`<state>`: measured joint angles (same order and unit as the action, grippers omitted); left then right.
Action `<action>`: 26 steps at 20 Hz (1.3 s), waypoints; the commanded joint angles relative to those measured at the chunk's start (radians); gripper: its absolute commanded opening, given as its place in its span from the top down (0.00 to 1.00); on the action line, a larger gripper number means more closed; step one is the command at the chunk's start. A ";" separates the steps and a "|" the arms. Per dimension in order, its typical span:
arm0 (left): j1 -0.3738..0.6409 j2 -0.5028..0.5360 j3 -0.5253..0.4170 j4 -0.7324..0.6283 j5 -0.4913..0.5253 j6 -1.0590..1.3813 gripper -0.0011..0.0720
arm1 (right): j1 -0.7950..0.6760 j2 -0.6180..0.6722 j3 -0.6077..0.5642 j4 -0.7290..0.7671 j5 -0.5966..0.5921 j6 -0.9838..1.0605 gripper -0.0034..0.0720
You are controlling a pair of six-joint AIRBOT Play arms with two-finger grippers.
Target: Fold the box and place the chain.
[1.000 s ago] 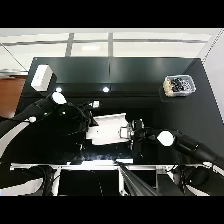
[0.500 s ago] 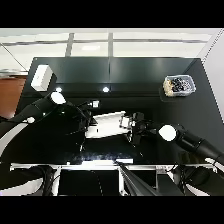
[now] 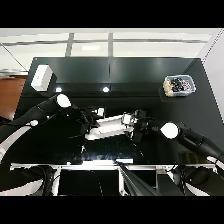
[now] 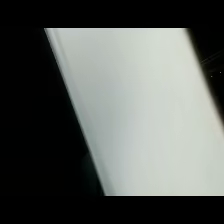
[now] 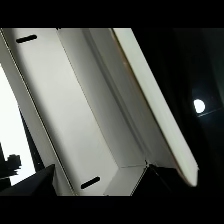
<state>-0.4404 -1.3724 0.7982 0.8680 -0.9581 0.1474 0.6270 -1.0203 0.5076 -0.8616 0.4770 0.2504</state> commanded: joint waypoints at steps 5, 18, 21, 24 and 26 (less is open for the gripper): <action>-0.007 0.001 0.000 0.018 0.008 0.002 0.95 | -0.027 0.001 0.000 -0.003 0.055 0.000 0.01; -0.007 0.001 0.000 0.010 0.008 0.002 0.95 | -0.100 -0.022 0.000 0.274 0.090 -0.233 0.01; -0.007 0.001 0.000 0.010 0.008 0.002 0.95 | -0.100 -0.045 0.000 0.353 0.089 -0.317 0.01; -0.007 0.001 0.000 0.010 0.008 0.002 0.95 | -0.100 -0.060 0.002 0.377 0.089 -0.348 0.01; -0.007 0.001 0.000 0.010 0.008 0.002 0.95 | -0.100 -0.066 0.002 0.385 0.103 -0.361 0.01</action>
